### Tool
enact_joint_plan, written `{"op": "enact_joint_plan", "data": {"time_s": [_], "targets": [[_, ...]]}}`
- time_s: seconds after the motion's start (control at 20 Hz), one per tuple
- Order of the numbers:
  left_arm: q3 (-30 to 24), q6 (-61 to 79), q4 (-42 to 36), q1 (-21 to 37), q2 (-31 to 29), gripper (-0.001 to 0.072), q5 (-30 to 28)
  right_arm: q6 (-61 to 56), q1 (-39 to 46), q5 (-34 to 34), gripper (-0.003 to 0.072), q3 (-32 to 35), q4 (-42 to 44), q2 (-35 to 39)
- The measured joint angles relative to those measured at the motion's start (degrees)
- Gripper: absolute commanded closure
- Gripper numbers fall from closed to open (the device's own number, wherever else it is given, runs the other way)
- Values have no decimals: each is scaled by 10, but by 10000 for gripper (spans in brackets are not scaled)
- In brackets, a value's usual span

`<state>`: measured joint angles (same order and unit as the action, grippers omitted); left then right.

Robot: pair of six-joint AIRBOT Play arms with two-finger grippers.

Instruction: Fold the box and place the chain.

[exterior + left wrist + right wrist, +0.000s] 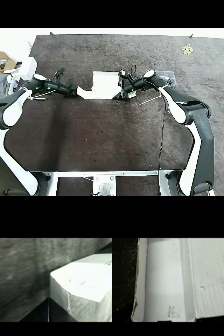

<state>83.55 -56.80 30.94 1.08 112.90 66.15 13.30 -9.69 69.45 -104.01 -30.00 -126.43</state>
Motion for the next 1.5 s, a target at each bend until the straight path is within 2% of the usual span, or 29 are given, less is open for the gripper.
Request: {"op": "enact_joint_plan", "data": {"time_s": [0.05, 0.1, 0.15, 0.2, 0.4, 0.45, 0.55, 1.05, 1.5], "targets": [[3, 4, -5, -4, 1, 696, 2, 0, 0, 0, 302, 0, 0, 0], [7, 8, -9, -9, 2, 551, 3, 0, 0, 0, 302, 0, 0, 0], [12, 10, -12, -13, 2, 311, 5, 0, 0, 0, 302, 0, 0, 0], [18, 12, -16, -16, 2, 255, 10, 0, 0, 0, 302, 0, 0, 0], [50, 15, -23, -32, 2, 257, 36, 0, 0, 0, 302, 0, 0, 0], [59, 14, -22, -36, 2, 315, 40, 0, 0, 0, 302, 0, 0, 0], [78, 7, -10, -48, 2, 316, 49, 0, 0, 0, 302, 0, 0, 0], [167, -118, 132, -110, 2, 316, 64, 0, 0, 0, 302, 0, 0, 0], [211, -252, 269, -163, 3, 316, 49, 0, 0, 0, 302, 0, 0, 0]]}}
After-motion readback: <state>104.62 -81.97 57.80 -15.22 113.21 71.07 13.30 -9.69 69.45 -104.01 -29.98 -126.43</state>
